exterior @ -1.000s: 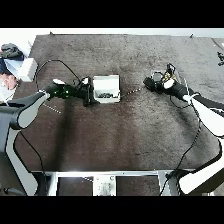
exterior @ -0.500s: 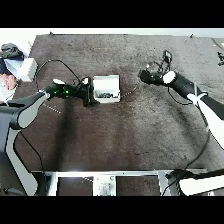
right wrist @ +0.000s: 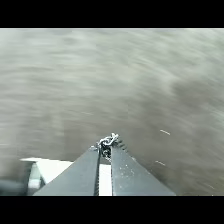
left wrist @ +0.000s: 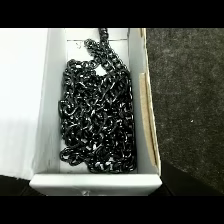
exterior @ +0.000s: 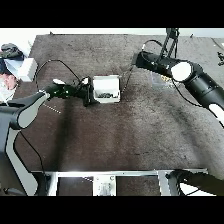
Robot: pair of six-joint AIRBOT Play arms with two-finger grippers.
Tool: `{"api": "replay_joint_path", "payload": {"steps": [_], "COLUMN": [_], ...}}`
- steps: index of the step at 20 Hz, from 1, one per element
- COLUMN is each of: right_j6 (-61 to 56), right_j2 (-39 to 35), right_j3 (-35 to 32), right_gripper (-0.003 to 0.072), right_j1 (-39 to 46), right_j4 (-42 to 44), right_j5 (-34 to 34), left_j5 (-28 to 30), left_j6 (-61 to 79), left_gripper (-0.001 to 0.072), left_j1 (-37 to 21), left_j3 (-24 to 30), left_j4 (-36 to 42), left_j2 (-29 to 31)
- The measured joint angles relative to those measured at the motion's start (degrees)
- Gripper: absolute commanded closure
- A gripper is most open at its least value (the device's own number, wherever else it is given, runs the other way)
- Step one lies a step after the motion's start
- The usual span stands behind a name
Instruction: Fold the box and place the chain.
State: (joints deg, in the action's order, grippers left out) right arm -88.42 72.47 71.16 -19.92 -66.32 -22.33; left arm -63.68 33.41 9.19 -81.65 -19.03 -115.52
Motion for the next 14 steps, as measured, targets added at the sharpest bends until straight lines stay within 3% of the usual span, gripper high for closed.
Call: {"api": "replay_joint_path", "payload": {"steps": [8, 14], "right_j6": [0.28, 0.31], "right_j2": [0.33, 4.07], "right_j3": [-0.02, -0.02], "right_gripper": [0.0674, 0.0667], "right_j1": [-10.01, -11.82], "right_j4": [-0.5, -0.57], "right_j5": [4.7, 4.28], "left_j5": [0.0, 0.0], "left_j6": [0.0, 0.0], "left_gripper": [0.0292, 0.0292], "left_j1": [0.0, 0.0], "left_j3": [0.0, 0.0], "left_j4": [0.0, 0.0], "left_j2": [0.0, 0.0]}}
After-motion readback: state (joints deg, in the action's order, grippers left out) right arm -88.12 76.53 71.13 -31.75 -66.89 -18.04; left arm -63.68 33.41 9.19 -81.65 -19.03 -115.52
